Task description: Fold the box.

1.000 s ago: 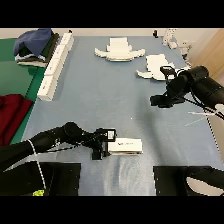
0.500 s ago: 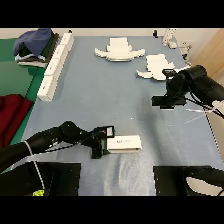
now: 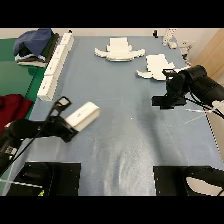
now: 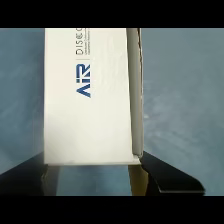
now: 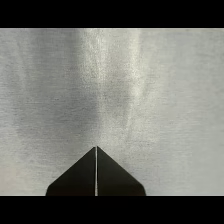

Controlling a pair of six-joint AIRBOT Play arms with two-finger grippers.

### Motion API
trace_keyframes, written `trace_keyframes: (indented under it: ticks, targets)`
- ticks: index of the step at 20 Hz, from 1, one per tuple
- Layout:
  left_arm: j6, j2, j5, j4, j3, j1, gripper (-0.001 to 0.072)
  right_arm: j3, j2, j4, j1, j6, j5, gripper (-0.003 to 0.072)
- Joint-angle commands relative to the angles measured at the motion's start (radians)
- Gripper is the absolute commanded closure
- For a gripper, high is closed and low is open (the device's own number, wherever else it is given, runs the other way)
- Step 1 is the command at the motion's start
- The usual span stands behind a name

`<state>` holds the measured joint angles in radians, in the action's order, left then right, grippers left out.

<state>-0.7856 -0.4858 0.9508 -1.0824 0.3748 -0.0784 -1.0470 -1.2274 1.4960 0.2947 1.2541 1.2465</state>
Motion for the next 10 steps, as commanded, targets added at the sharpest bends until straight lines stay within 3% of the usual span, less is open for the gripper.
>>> trace_keyframes:
  ticks: [1,4,10]
  targets:
    - [-0.192,0.129,0.135,-0.214,0.001,0.333,0.0258,-0.001,-0.001,0.0,0.0,0.0,0.0,0.0672]
    - [-0.179,0.103,0.068,-0.227,0.0,0.523,0.0257,-0.001,-0.001,0.003,0.0,0.0,0.0,0.0672]
    - [-0.119,-0.108,-0.06,-0.211,0.001,0.597,0.0258,-0.001,-0.001,0.001,0.0,0.0,0.0,0.0672]
